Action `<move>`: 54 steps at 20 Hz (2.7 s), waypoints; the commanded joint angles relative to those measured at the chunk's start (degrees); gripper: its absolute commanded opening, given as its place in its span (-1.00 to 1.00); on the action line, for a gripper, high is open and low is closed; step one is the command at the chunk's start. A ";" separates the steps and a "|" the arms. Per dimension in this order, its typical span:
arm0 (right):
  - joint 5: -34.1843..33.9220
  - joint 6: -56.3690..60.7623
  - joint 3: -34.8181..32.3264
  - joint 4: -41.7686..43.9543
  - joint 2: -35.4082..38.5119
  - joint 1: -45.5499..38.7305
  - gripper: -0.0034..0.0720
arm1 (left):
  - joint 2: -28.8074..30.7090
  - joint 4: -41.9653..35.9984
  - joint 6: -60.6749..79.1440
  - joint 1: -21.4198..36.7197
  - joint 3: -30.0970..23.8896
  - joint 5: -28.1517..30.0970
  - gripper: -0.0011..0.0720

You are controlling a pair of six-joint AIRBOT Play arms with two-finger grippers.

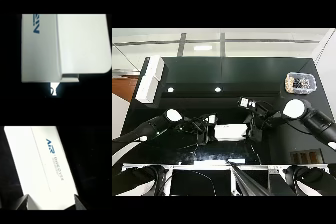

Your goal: Fold the box and place the chain.

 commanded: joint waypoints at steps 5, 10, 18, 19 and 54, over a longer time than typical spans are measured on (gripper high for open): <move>-6.73 -0.20 -0.90 -6.40 0.20 5.01 0.96 | -0.04 0.02 0.02 0.00 0.02 0.00 0.36; -6.78 -0.15 -0.87 -6.27 0.20 5.07 0.19 | -0.04 0.04 0.02 0.00 0.02 0.00 0.36; -5.77 -0.13 -0.90 -4.76 0.17 5.11 -0.12 | -0.04 0.02 0.02 0.00 0.02 0.00 0.36; -5.57 -0.11 -1.03 -4.74 0.17 5.11 -0.12 | -0.04 0.04 0.02 0.00 0.02 0.00 0.36; -9.27 2.67 -2.25 -2.21 0.15 5.11 -0.36 | -0.04 0.04 0.02 0.00 0.02 0.00 0.36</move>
